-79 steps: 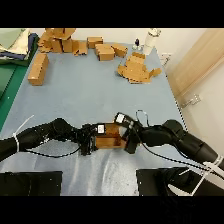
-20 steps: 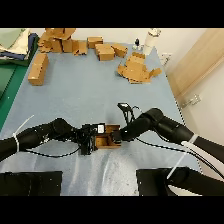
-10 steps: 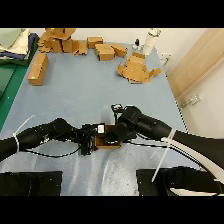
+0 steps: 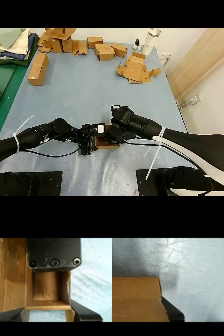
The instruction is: Fold the box.
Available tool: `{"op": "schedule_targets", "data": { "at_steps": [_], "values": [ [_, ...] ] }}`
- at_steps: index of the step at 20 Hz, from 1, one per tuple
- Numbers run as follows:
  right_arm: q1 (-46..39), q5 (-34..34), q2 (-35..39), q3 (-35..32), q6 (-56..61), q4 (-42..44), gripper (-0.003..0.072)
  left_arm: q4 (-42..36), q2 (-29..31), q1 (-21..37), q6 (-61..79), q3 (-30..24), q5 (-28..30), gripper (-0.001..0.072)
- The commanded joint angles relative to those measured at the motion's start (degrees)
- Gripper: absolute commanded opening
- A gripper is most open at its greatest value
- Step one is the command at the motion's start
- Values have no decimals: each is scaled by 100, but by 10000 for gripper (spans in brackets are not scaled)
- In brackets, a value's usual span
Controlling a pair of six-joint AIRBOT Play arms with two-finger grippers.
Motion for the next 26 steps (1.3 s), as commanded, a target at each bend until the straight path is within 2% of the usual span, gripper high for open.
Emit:
{"op": "schedule_targets", "data": {
  "at_steps": [1,2,3,9,12,15,16,18,19,20,21,22,24,25,26],
  "values": [
    [11,-33,-26,42,-120,22,176,2,-2,2,9,0,4,401],
    [11,-35,-15,81,-120,37,345,2,-2,2,9,0,4,402],
    [11,-44,9,116,-118,37,383,2,-2,2,7,0,4,401],
    [9,-710,118,514,-120,7,383,2,-2,2,9,0,4,401],
    [9,-994,409,662,-118,9,383,2,-2,2,9,0,4,401],
    [9,-1679,828,678,-96,7,381,2,-2,2,9,0,4,401],
    [2,-2055,920,675,-98,-195,343,2,-2,2,9,0,4,401],
    [-35,-2750,949,664,-140,-984,150,2,-2,2,9,0,4,401],
    [-164,-2800,942,645,-308,-1266,45,2,-2,2,9,0,4,402],
    [-431,-2616,942,605,-542,-1384,5,2,-2,2,9,0,4,401],
    [-798,-2214,931,566,-793,-1294,4,2,-2,2,9,0,4,402],
    [-1298,-1539,918,518,-1139,-927,4,2,-2,2,9,0,4,401],
    [-2382,-42,765,466,-2522,721,4,2,-2,2,9,0,4,401],
    [-2931,551,605,468,-3552,2031,3,2,-2,2,9,0,4,401],
    [-3370,817,424,468,-4592,3407,2,2,-2,2,9,0,4,401]
  ]
}}
